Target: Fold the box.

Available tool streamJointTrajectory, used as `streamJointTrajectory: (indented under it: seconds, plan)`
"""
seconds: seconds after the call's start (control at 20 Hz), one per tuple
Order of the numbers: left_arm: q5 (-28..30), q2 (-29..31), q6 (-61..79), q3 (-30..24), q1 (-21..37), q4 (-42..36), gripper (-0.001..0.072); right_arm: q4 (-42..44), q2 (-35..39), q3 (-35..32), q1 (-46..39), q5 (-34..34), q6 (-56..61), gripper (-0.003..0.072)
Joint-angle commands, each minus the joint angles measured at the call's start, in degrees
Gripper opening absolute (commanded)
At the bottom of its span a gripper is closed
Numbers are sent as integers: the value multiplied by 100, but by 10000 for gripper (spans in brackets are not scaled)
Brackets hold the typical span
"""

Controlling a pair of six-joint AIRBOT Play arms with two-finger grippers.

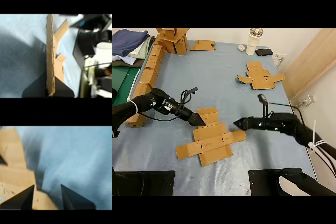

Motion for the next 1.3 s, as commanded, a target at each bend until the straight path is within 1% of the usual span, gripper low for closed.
streamJointTrajectory:
  seconds: [0.0,0.05,0.1,0.15,0.2,0.3,0.4,0.45,0.55,0.65,0.75,0.85,1.0,1.15,1.2,1.25]
  plan:
    - [962,485,796,63,-619,179,10,-1471,4,1132,-286,-503,1996,143]
    - [1130,614,977,63,-765,199,10,-1530,4,1381,-275,-916,2094,6]
    - [1290,754,1191,63,-898,203,10,-1493,7,1506,-210,-1211,2251,5]
    - [1440,887,1377,39,-1008,205,10,-1532,37,1508,-70,-1338,2588,5]
    - [1631,1045,1613,-22,-1139,208,10,-1764,61,1449,142,-1316,2968,5]
    - [2050,1338,2009,-256,-1440,197,10,-2857,94,1252,741,-1010,4074,5]
    - [2457,1563,2441,-625,-1714,170,10,-4111,131,1147,1298,-693,5331,4]
    - [2623,1602,2592,-802,-1825,109,10,-4712,166,1150,1493,-645,5958,4]
    - [2780,1604,2957,-1121,-2002,-195,10,-5757,284,1147,1786,-632,7060,5]
    - [2951,1604,3528,-1377,-2166,-702,10,-6459,409,1147,1958,-682,7744,5]
    - [3069,1604,3709,-1484,-2249,-789,11,-6581,479,1147,2055,-682,7877,4]
    - [3080,1606,3709,-1482,-2214,-789,10,-6592,503,1145,2094,-721,7919,4]
    - [2920,1722,3751,-1478,-2098,-789,11,-6616,503,1093,2096,-802,7921,4]
    - [2881,1757,3823,-1484,-2107,-789,11,-6645,503,1075,2096,-737,7936,4]
    - [2911,1759,3908,-1484,-2105,-789,11,-6671,501,1075,2096,-695,7949,5]
    - [3095,1762,3960,-1482,-2098,-789,11,-6728,503,1075,2096,-660,7984,5]
